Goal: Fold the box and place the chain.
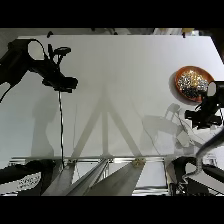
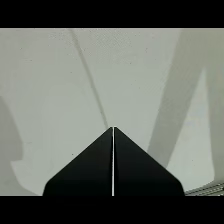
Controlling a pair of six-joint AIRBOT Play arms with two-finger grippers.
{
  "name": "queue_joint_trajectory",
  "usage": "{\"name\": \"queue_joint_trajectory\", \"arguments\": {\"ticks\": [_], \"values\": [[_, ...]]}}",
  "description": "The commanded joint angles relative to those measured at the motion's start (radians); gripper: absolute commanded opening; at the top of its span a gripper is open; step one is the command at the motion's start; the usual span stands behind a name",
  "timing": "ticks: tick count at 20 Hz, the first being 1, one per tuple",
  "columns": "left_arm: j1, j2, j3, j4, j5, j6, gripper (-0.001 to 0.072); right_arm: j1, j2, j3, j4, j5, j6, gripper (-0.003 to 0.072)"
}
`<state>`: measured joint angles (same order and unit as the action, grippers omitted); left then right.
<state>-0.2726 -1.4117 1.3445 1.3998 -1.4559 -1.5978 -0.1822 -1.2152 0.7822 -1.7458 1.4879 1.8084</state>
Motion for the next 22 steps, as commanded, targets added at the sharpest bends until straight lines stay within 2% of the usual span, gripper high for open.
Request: {"name": "queue_joint_trajectory", "arguments": {"ticks": [1,10,12,16,18,20,22], "values": [[0.001,-0.002,0.000,0.000,0.000,0.000,0.0010,-0.001,0.000,0.000,0.000,0.000,0.000,0.0188],[0.001,-0.002,0.000,0.000,0.000,0.000,0.0010,-0.001,0.000,0.000,0.000,-0.002,0.000,0.0188],[0.001,-0.002,0.000,0.000,0.000,0.000,0.0010,-0.001,0.000,0.000,0.006,-0.127,0.006,0.0185],[0.001,-0.002,0.000,0.000,0.000,0.000,0.0010,-0.001,0.000,0.002,0.039,-0.293,0.002,0.0144],[0.001,-0.002,0.000,0.000,0.000,0.001,0.0010,-0.001,0.000,0.027,0.044,-0.323,-0.095,0.0145],[0.001,-0.002,0.000,0.000,0.000,0.001,0.0010,-0.001,0.000,0.098,-0.030,-0.296,-0.240,0.0142],[0.001,-0.002,0.000,0.000,0.000,0.001,0.0010,-0.031,0.000,0.204,-0.214,-0.265,-0.244,0.0036]]}}
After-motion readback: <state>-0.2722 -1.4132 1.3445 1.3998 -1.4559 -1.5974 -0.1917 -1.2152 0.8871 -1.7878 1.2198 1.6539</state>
